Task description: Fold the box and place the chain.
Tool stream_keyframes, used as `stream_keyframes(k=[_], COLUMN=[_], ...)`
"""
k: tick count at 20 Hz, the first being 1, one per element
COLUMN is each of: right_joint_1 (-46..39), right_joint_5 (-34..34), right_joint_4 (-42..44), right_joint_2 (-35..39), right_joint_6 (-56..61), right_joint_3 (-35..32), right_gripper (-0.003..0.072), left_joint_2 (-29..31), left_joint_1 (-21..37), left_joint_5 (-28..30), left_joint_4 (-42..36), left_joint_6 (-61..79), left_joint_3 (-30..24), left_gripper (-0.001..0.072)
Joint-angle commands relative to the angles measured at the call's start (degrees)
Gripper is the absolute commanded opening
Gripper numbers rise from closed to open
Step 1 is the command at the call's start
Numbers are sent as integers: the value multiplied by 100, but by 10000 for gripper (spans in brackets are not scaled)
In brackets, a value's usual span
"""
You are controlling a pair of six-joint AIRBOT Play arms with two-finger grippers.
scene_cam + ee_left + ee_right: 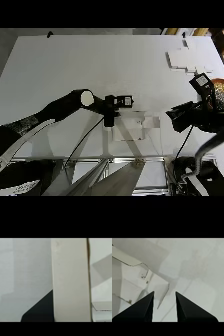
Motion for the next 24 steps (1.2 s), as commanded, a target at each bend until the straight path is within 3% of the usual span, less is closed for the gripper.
stream_keyframes(k=[1,7,20,24], right_joint_1=[7,7,7,7], right_joint_5=[2,15,39,343], right_joint_4=[0,0,2,9], right_joint_2=[7,7,7,7], right_joint_6=[0,2,0,-107], right_joint_3=[7,7,7,4], right_gripper=[300,300,300,300], left_joint_2=[-37,-321,-326,-326], left_joint_1=[-22,-22,-22,-22], left_joint_5=[-107,-31,-74,-74], left_joint_4=[116,98,98,96], left_joint_6=[-173,-168,-170,-168], left_joint_3=[0,0,2,2], left_gripper=[4,4,9,9])
